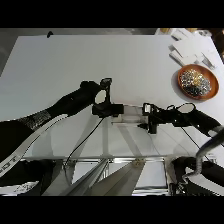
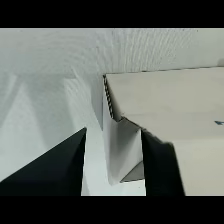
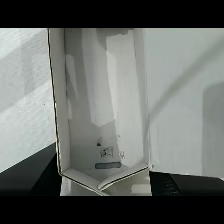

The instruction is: Fold the box and place the chain.

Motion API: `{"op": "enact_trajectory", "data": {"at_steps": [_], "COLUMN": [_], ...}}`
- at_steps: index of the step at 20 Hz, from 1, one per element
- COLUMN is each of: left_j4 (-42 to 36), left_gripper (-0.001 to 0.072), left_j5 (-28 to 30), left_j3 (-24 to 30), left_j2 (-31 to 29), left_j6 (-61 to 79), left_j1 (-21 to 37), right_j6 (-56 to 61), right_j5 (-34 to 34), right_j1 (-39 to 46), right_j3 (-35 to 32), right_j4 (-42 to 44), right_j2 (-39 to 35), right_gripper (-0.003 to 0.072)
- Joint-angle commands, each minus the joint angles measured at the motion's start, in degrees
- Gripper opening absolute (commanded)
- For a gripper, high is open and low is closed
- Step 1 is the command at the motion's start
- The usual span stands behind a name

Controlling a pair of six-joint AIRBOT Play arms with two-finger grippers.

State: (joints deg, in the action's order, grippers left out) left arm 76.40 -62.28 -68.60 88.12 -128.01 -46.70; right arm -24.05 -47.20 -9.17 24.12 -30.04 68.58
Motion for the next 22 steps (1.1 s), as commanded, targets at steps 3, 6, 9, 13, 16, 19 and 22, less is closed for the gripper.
{"op": "enact_trajectory", "data": {"at_steps": [3,6,9,13,16,19,22], "left_j4": [0.6,0.7,2.2,4.3,4.4,4.5,5.3], "left_gripper": [0.0433,0.0432,0.043,0.0375,0.0328,0.0327,0.0101], "left_j5": [-8.7,-13.4,-12.9,-12.1,-9.8,-8.6,-8.8], "left_j3": [-6.2,-11.1,-11.2,-11.2,-11.2,-11.2,-11.2], "left_j2": [1.8,5.7,8.5,10.8,11.1,11.1,11.1], "left_j6": [0.5,0.5,-1.3,-4.5,-5.4,-7.3,-7.3], "left_j1": [-0.7,-1.2,-2.4,-3.8,-4.1,-4.3,-4.7], "right_j6": [0.0,0.0,0.0,0.0,0.0,0.0,0.0], "right_j5": [0.0,0.0,0.0,0.0,0.0,0.0,0.0], "right_j1": [0.0,0.0,0.0,0.0,0.0,0.0,0.0], "right_j3": [0.0,0.0,0.0,0.0,0.0,0.0,0.0], "right_j4": [-0.1,-0.1,-0.1,-0.1,-0.1,-0.1,-0.1], "right_j2": [0.0,0.0,0.0,0.0,0.0,0.0,0.0], "right_gripper": [0.0396,0.0396,0.0396,0.0396,0.0396,0.0396,0.0396]}}
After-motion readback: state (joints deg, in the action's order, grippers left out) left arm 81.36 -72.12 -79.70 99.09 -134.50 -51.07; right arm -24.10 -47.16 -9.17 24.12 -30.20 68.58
